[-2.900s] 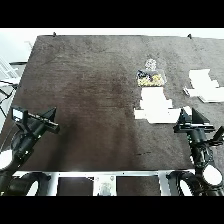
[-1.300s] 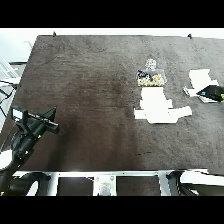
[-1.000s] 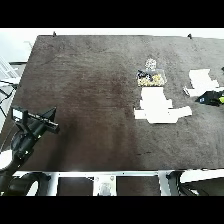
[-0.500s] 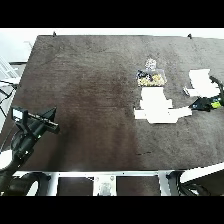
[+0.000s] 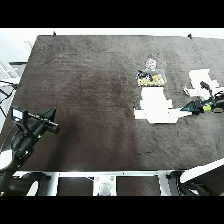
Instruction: Fold the box and place the chain.
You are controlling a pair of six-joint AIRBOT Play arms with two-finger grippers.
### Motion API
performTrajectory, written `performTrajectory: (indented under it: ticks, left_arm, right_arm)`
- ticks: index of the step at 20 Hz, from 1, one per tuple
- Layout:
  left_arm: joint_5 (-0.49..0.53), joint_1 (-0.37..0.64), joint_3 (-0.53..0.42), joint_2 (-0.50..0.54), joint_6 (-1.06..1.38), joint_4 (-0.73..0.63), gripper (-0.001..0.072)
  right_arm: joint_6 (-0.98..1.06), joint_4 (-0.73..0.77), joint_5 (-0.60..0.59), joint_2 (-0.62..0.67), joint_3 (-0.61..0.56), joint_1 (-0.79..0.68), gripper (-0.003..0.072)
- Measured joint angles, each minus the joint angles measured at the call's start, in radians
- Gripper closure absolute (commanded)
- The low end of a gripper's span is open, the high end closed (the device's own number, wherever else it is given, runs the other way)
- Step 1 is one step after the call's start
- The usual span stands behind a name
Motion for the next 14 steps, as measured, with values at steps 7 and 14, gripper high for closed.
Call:
performTrajectory:
  ticks: [7, 14]
  left_arm:
    - [0.000, 0.000, 0.000, 0.000, 0.000, 0.000, 0.0689]
    - [0.000, 0.000, 0.000, 0.000, 0.000, 0.000, 0.0689]
  right_arm:
    - [-0.059, 0.080, 0.020, -0.016, -0.066, 0.014, 0.0684]
    - [-0.106, 0.243, -0.014, 0.132, -0.332, 0.088, 0.0684]
